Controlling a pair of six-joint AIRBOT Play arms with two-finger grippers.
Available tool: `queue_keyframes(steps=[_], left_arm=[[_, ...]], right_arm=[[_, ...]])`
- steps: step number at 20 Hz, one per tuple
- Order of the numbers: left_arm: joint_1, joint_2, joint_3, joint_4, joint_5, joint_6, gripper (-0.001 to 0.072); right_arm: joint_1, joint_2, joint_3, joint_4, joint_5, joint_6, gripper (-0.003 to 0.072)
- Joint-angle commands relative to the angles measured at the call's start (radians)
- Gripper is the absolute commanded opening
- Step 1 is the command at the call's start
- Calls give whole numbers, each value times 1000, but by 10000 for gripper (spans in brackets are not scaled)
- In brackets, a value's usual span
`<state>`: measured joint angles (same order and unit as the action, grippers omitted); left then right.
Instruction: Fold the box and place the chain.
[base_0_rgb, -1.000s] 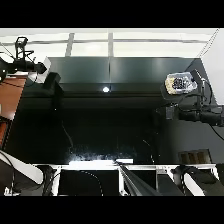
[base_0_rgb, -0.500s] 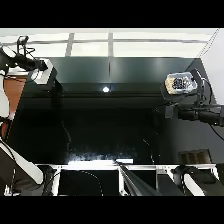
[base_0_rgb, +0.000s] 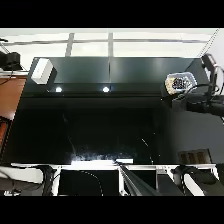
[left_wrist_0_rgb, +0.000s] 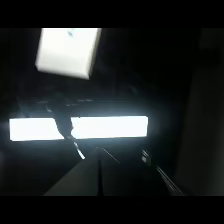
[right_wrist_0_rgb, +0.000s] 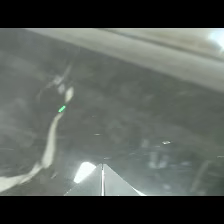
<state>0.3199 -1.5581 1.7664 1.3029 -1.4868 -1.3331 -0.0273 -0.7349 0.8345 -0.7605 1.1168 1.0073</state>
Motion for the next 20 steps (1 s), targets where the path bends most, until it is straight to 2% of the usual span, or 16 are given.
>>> queue_keyframes(steps=[1, 3, 4, 6, 8, 10, 13, 20], left_arm=[[-37, 371, -386, -117, 195, 16, 24], [-106, 648, -725, -203, 417, 111, 24], [-142, 765, -875, -219, 487, 143, 26], [-195, 964, -1139, -211, 571, 182, 26], [-193, 1105, -1312, -223, 591, 177, 26], [-191, 1199, -1394, -221, 605, 179, 28], [-191, 1267, -1408, -216, 645, 177, 28], [-191, 1284, -1408, -223, 642, 175, 28]], right_arm=[[0, 45, 25, -106, -64, 54, 7], [0, 93, -34, -161, -151, 83, 6], [0, 120, -82, -208, -214, 115, 5], [0, 160, -195, -314, -384, 196, 4], [0, 160, -287, -380, -488, 246, 4], [0, 160, -320, -380, -508, 246, 7], [0, 161, -320, -367, -494, 246, 12], [0, 161, -320, -367, -492, 246, 12]])
